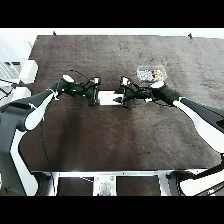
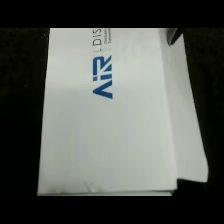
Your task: Fold the box and place the chain.
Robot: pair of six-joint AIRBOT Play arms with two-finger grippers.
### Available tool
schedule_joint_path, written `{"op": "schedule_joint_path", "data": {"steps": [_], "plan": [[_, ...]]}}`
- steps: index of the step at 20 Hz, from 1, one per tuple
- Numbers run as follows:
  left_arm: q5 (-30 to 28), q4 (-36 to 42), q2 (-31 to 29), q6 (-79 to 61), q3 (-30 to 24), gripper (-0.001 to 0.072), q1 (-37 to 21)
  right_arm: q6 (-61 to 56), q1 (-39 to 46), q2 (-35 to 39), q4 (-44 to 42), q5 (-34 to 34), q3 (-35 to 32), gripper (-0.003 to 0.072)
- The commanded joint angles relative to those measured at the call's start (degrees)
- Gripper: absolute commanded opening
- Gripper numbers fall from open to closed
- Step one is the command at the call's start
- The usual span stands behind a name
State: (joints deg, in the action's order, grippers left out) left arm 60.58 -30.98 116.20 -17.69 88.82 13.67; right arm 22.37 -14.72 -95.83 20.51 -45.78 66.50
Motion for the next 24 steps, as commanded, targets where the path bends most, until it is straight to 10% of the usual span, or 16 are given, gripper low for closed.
{"op": "schedule_joint_path", "data": {"steps": [1, 24], "plan": [[0.3, -0.1, 0.0, -0.1, 0.0, 0.0169, 0.0, 0.6, -0.1, 1.2, -0.7, 0.1, 0.6, 0.0409], [0.3, -0.1, 0.0, -0.1, 0.0, 0.0169, 0.0, 0.6, -0.1, 2.2, -0.6, 2.3, 0.6, 0.0044]]}}
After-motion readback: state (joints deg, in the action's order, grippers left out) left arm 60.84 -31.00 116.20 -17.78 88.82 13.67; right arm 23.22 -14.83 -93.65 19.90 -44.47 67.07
